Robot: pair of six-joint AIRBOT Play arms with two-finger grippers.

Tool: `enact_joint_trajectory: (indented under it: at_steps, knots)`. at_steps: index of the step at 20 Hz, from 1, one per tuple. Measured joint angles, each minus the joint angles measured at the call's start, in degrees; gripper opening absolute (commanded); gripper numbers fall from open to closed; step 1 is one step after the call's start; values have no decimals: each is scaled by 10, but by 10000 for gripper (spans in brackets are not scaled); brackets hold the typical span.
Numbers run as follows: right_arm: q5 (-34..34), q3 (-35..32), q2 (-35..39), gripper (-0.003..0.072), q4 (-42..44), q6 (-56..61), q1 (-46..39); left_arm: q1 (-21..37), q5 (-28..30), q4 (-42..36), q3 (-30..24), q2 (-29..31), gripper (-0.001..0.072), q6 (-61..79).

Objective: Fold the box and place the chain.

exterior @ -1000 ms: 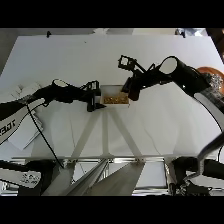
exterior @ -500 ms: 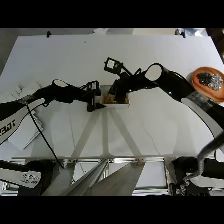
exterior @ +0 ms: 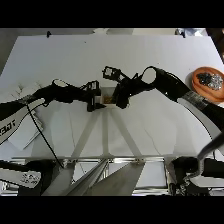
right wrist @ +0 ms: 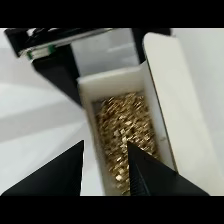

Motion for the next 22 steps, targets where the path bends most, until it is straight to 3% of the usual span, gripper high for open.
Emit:
enact_joint_trajectory:
  at_steps: [5, 11, 16, 22]
  knots:
    - [59, 0, 44, 290, -35, 6, -22, 0, -1, 0, 0, 0, 343, 0]
    - [123, -40, 70, 290, -45, -23, -135, 0, -1, 0, 0, 0, 343, 0]
    - [53, -127, 58, 290, -17, -152, -198, 0, -1, 0, 0, 0, 343, 0]
    - [-4, -153, 2, 288, 103, -308, -206, 0, -1, 0, 0, 0, 343, 0]
